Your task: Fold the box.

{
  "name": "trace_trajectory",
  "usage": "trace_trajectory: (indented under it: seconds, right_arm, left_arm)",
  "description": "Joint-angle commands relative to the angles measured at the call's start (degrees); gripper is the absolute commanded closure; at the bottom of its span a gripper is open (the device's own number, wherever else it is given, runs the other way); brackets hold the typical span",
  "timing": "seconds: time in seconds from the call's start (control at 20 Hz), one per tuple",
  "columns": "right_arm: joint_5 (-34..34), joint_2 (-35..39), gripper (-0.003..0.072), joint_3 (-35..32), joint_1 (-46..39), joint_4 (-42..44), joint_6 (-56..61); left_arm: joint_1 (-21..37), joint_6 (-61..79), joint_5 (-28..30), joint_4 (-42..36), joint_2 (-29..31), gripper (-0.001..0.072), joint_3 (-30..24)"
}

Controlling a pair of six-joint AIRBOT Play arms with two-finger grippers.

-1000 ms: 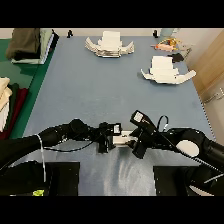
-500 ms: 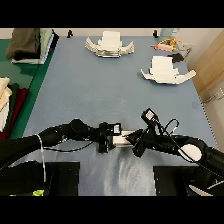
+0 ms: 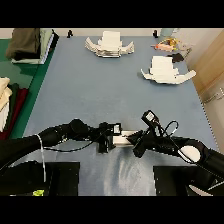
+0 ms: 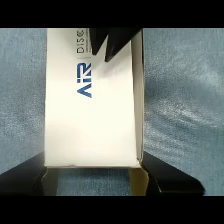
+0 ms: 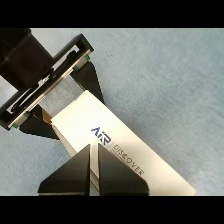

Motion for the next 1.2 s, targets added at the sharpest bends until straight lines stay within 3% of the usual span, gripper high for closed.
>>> trace_trajectory:
  seconds: [0.0,0.1,0.45,1.15]
  right_arm:
    - [-0.46,0.00,0.0618,-1.27,0.48,1.88,-0.09]
    - [-1.44,0.00,0.0669,-2.62,1.36,2.54,-0.07]
    - [-4.35,-0.20,0.0671,-6.23,1.77,4.04,-0.02]
    - [-4.22,-1.07,0.0671,-5.49,1.77,4.04,-0.02]
  left_arm:
    - [0.00,0.00,0.02,0.02,0.02,0.0282,0.04]
    - [0.00,0.00,0.02,0.02,0.02,0.0282,0.04]
    - [0.00,0.00,0.02,0.02,0.02,0.0282,0.04]
    - [0.00,0.00,0.02,0.02,0.02,0.0282,0.04]
